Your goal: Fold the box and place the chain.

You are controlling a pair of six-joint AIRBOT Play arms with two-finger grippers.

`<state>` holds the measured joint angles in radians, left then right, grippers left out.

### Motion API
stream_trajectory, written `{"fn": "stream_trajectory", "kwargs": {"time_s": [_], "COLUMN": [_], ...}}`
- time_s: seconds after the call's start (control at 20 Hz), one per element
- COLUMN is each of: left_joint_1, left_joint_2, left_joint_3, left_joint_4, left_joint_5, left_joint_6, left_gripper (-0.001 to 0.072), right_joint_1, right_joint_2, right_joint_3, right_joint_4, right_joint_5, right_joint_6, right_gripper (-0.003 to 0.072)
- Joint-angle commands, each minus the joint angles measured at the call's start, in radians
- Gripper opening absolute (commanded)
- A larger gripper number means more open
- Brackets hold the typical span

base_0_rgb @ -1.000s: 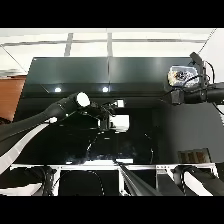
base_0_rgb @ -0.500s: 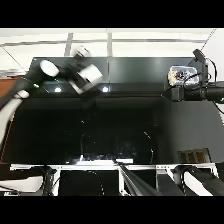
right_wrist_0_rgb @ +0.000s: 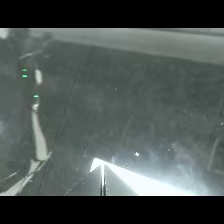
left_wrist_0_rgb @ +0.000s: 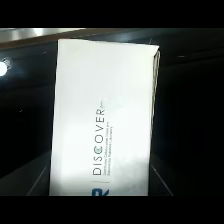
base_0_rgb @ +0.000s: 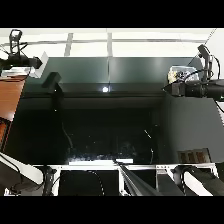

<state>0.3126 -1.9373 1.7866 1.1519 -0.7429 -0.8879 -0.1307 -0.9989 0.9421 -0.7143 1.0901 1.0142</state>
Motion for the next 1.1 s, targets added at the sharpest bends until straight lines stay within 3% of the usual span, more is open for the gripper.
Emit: {"fn": "stream_trajectory", "kwargs": {"time_s": [0.0,0.05,0.1,0.3,0.35,0.4,0.45,0.5,0.65,0.85,0.9,0.95,1.05], "left_joint_1": [0.048,0.042,0.035,0.015,0.011,0.008,0.005,0.002,-0.064,-0.244,-0.274,-0.294,-0.302], "left_joint_2": [-0.117,-0.126,-0.125,-0.09,-0.029,0.047,0.146,0.246,0.568,0.98,1.049,1.108,1.185], "left_joint_3": [0.114,0.121,0.134,0.42,0.423,0.387,0.31,0.219,-0.137,-0.775,-0.895,-0.991,-1.096], "left_joint_4": [0.01,0.012,0.011,0.011,0.01,0.007,-0.01,-0.045,-0.071,0.093,0.136,0.166,0.183], "left_joint_5": [-0.07,-0.072,-0.07,-0.197,-0.184,-0.165,-0.152,-0.164,-0.22,-0.033,0.002,0.016,0.014], "left_joint_6": [-0.067,-0.067,-0.071,-0.241,-0.306,-0.395,-0.5,-0.536,-0.495,-0.47,-0.47,-0.47,-0.47], "left_gripper": [0.0427,0.0456,0.072,0.0715,0.0711,0.0624,0.027,0.003,0.0023,0.0023,0.0023,0.0024,0.0025], "right_joint_1": [0.0,0.0,0.0,0.003,0.011,0.028,0.058,0.09,0.195,0.207,0.193,0.182,0.174], "right_joint_2": [0.0,0.0,0.0,0.0,0.0,0.0,0.0,-0.002,-0.013,-0.035,-0.035,-0.035,-0.035], "right_joint_3": [0.001,0.001,0.001,0.001,0.001,0.001,0.001,0.001,-0.003,-0.083,-0.11,-0.128,-0.133], "right_joint_4": [0.006,0.006,0.006,0.005,0.006,0.005,-0.001,-0.008,-0.143,-0.376,-0.417,-0.428,-0.418], "right_joint_5": [-0.053,-0.055,-0.053,-0.017,-0.024,-0.044,-0.089,-0.147,-0.331,-0.46,-0.464,-0.442,-0.366], "right_joint_6": [0.004,0.004,0.005,0.01,0.01,0.01,0.009,0.009,0.007,0.112,0.151,0.16,0.164], "right_gripper": [0.0016,0.0016,0.0016,0.0016,0.0016,0.0016,0.0016,0.0016,0.0016,0.0016,0.0016,0.0016,0.0017]}}
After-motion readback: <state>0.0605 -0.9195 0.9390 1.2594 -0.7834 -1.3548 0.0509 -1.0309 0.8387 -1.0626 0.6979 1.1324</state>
